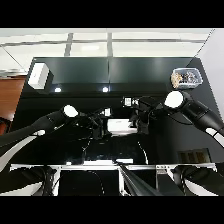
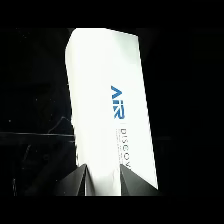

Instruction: Fold the box and place the chain.

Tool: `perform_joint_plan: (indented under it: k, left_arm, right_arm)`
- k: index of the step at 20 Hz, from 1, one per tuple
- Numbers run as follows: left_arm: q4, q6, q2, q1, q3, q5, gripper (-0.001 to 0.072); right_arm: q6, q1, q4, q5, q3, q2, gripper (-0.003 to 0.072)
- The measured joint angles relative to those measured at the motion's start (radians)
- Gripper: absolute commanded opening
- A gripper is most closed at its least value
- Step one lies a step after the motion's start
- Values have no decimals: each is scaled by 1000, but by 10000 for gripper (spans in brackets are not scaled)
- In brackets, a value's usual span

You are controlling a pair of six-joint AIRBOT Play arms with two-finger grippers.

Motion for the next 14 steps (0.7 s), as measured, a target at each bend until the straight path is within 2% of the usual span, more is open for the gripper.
perform_joint_plan:
  k: [14]
  left_arm:
    - [0, 2, 0, 0, 0, 2, 399]
  right_arm:
    - [11, 1, -1, -33, 0, 0, 230]
